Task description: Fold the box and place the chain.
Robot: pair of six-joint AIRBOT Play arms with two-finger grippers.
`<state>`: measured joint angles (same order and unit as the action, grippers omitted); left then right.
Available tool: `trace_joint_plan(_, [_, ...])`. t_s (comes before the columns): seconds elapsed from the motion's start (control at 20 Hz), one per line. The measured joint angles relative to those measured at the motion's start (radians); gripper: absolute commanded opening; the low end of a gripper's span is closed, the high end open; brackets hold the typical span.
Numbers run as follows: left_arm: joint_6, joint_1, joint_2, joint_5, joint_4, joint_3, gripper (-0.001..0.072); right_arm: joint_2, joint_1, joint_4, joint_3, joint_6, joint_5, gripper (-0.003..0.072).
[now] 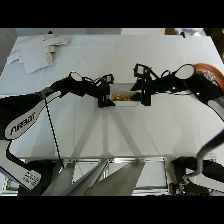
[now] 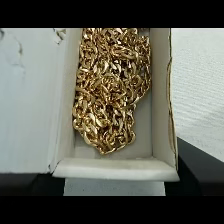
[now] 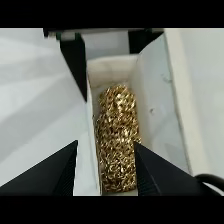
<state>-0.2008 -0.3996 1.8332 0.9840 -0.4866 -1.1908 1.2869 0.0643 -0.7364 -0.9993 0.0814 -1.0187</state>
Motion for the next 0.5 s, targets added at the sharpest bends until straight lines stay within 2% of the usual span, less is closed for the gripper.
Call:
trace_joint_plan(0.15, [0.000, 0.000, 0.000, 0.000, 0.000, 0.000, 0.0337, -0.047, -0.008, 0.001, -0.062, 0.106, 0.018, 0.0357])
trace_joint_plan(0.25, [0.000, 0.000, 0.000, 0.000, 0.000, 0.000, 0.0337, -0.048, -0.013, -0.001, -0.115, 0.167, 0.077, 0.0357])
trace_joint_plan(0.5, [0.000, 0.000, 0.000, 0.000, 0.000, 0.000, 0.0337, 0.068, -0.016, -0.030, -0.245, 0.311, 0.185, 0.0358])
